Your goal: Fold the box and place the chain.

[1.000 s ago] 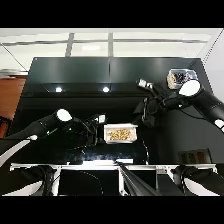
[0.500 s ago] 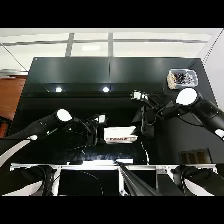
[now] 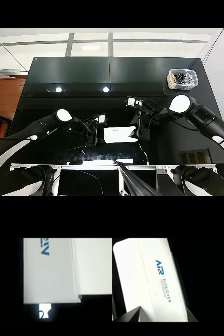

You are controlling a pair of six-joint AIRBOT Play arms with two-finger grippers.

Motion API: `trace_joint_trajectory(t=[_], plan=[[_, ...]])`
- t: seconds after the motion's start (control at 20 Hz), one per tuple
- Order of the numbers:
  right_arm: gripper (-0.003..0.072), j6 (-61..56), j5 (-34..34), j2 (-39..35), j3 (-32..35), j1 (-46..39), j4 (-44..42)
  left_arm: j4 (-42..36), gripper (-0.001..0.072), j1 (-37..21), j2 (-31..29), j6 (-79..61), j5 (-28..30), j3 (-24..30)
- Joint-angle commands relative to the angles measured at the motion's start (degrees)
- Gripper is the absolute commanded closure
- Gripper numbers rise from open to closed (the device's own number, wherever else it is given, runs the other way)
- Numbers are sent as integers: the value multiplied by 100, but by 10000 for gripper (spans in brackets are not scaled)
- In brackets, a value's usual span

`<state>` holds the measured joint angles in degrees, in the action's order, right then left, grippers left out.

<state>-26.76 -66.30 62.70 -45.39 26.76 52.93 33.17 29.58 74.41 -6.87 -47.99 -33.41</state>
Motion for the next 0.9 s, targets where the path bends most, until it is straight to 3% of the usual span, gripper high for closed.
trace_joint_trajectory(t=[0.0, 0.5, 0.85], plan=[[-23, -22, 199, -4, 11, 208, 308, 2, 236, 2, 2, -2, -2, -2], [-23, -603, -348, -160, 7, 240, 492, 2, 236, 2, 2, -2, -2, -2], [-22, -601, 0, -140, 9, 240, 605, 2, 236, 2, 2, 0, -2, -2]])
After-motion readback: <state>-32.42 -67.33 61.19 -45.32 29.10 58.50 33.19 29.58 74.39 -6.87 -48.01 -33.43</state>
